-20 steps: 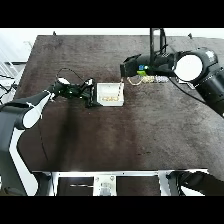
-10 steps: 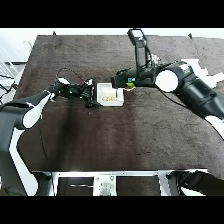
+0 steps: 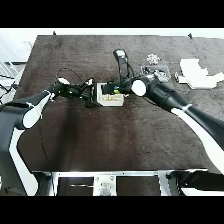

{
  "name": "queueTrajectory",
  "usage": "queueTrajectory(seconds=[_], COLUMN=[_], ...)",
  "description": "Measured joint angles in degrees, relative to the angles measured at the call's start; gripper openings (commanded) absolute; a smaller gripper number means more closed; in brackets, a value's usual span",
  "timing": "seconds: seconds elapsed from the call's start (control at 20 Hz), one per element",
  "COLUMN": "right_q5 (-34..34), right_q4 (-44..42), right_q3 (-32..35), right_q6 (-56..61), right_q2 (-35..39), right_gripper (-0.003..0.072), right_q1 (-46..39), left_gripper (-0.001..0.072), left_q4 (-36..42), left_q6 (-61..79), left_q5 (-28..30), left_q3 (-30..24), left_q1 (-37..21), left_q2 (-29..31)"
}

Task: Fold the box and place the chain.

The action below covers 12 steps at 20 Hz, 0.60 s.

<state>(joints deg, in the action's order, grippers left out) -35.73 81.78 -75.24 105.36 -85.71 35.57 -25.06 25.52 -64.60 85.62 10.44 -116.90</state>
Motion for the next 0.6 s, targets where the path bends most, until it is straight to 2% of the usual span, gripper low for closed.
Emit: queueTrajectory(seconds=[0.05,0.1,0.25,0.5,0.6], right_q5=[1.2,2.1,3.4,-1.6,-2.5], right_q4=[-0.2,-0.2,0.2,7.3,9.3], right_q3=[0.0,0.0,0.0,0.7,2.2], right_q6=[0.0,0.0,-0.5,-2.3,-2.2], right_q2=[-1.6,-2.9,-3.2,3.6,4.4], right_gripper=[0.0376,0.0427,0.0422,0.0432,0.0493], right_q1=[0.0,-0.2,-1.7,-8.8,-14.2], left_gripper=[0.0355,0.0355,0.0355,0.0355,0.0355], left_q4=[0.0,0.0,0.0,0.0,0.0], left_q6=[0.0,0.0,0.0,0.0,0.0], left_q5=[0.0,0.0,0.0,0.0,0.0], left_q3=[0.0,0.0,0.0,0.0,0.0], left_q1=[0.0,0.0,0.0,0.0,0.0], left_q2=[0.0,0.0,0.0,0.0,0.0])
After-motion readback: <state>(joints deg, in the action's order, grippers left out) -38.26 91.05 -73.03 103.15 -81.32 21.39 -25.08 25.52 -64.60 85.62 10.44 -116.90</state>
